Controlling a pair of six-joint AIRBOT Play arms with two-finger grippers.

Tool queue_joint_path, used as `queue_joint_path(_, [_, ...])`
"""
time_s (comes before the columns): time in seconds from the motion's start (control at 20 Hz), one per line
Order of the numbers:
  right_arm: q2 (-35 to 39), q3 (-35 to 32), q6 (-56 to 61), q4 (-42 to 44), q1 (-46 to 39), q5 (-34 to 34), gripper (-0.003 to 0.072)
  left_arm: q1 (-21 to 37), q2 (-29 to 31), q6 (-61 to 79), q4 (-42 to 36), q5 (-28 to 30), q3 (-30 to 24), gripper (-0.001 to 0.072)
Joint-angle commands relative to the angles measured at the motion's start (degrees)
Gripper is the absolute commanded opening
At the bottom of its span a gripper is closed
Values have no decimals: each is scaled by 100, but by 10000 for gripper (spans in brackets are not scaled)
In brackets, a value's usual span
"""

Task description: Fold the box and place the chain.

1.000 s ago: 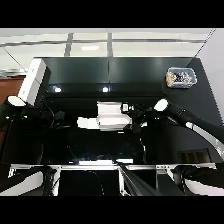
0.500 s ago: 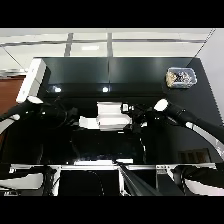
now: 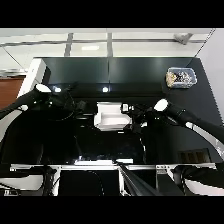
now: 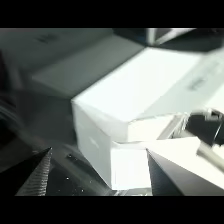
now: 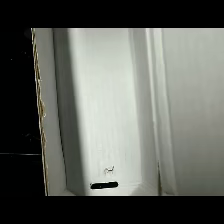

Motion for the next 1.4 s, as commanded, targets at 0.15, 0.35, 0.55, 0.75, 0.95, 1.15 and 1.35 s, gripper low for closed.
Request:
queue_joint_path(0.15, [-2, 2, 2, 2, 4, 0, 438, -723, -9, -708, 994, -278, 525, 610])
queue_joint_path(0.35, [-2, 2, 2, 2, 4, 0, 438, -1126, -9, -1329, 1132, -55, 693, 534])
queue_joint_path(0.55, [0, 0, 2, 2, 4, 0, 438, -1408, -9, -1878, 1244, 83, 896, 476])
queue_joint_path(0.75, [0, 0, 2, 2, 4, 0, 438, -1622, -9, -2581, 1943, 46, 1158, 476])
queue_joint_path(0.95, [0, 2, 2, 2, 4, 0, 437, -1812, -9, -2975, 2249, 74, 1224, 380])
queue_joint_path(1.15, [-2, 0, 2, 2, 4, 0, 437, -1989, -9, -3259, 2339, 203, 1231, 381])
queue_joint_path(1.35, [0, 0, 2, 2, 4, 0, 438, -2194, -9, -3742, 2686, 251, 1233, 380])
